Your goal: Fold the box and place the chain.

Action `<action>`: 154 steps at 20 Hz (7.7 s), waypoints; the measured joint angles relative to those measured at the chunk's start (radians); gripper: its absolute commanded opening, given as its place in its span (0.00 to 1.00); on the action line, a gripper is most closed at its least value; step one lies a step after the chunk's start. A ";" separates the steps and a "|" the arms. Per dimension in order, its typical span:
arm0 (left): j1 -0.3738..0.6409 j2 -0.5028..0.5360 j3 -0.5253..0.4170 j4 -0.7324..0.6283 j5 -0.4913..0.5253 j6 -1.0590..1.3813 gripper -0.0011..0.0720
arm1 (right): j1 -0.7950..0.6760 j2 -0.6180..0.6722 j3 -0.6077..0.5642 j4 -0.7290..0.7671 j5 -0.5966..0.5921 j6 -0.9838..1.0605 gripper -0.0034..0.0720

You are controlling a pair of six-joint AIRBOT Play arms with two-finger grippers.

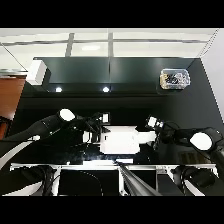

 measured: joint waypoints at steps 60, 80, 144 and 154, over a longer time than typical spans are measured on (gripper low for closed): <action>0.000 0.000 0.000 0.003 -0.016 -0.028 0.05 | 0.218 -0.254 -0.014 0.296 -0.171 -0.345 0.91; 0.000 -0.001 0.000 0.000 -0.014 -0.027 0.05 | 0.117 -0.224 0.080 0.197 -0.197 -0.283 0.90; 0.036 0.186 0.009 0.277 -0.053 -0.338 0.89 | 0.016 -0.450 -0.021 0.517 -0.232 -0.790 0.68; 0.024 0.371 0.003 0.446 -0.294 -1.032 0.05 | 0.016 -0.450 -0.021 0.517 -0.232 -0.790 0.68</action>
